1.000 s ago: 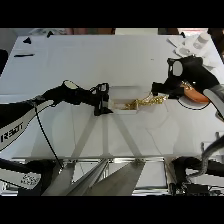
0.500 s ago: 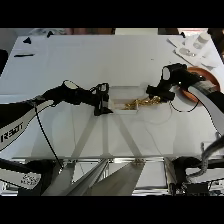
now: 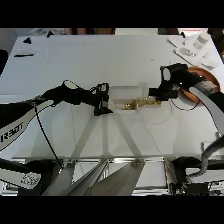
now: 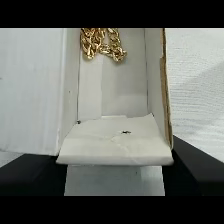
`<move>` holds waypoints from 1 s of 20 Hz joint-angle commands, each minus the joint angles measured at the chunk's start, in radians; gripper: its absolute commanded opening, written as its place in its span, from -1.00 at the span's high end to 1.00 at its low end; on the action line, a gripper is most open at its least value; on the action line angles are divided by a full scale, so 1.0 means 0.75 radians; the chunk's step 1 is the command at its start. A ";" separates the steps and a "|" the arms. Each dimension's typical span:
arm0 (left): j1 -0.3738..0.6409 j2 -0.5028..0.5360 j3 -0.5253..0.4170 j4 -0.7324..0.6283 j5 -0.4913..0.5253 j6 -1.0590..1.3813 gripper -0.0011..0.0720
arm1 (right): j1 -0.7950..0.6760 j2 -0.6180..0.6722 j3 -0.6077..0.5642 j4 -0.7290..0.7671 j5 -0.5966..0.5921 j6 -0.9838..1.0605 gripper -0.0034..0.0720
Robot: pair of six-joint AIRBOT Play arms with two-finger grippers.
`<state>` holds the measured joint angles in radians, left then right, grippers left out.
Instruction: Fold the box and place the chain.
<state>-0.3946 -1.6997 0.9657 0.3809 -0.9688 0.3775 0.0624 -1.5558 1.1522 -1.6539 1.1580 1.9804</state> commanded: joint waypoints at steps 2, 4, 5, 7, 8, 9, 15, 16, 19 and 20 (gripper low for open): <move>0.000 -0.001 0.001 0.000 -0.001 0.001 0.10 | 0.002 0.200 0.001 0.019 -0.044 -0.238 0.87; 0.000 -0.001 0.001 0.000 0.000 0.001 0.10 | 0.002 0.303 0.001 0.052 -0.043 -0.347 0.87; 0.000 -0.001 0.001 0.000 0.000 0.001 0.10 | 0.002 0.351 0.001 0.086 -0.041 -0.394 0.87; 0.000 -0.001 0.001 0.000 0.000 0.001 0.10 | 0.003 0.442 0.001 0.173 -0.045 -0.475 0.87; 0.000 -0.001 0.001 0.000 0.000 0.001 0.10 | 0.015 0.484 0.001 0.208 -0.044 -0.512 0.87; 0.000 -0.001 0.001 0.000 0.000 0.001 0.10 | 0.041 0.521 0.001 0.223 -0.044 -0.545 0.87; 0.000 -0.001 0.001 0.000 0.000 0.000 0.10 | 0.337 0.575 0.001 0.226 -0.086 -0.606 0.87; 0.000 -0.001 0.001 0.000 -0.001 0.000 0.10 | 0.385 0.575 0.001 0.226 -0.128 -0.628 0.87; 0.000 -0.001 0.001 0.000 0.000 0.000 0.10 | 0.507 0.575 0.001 0.226 -0.290 -0.633 0.87; 0.000 -0.001 0.001 0.000 -0.001 0.001 0.10 | 0.533 0.574 0.001 0.225 -0.329 -0.633 0.87</move>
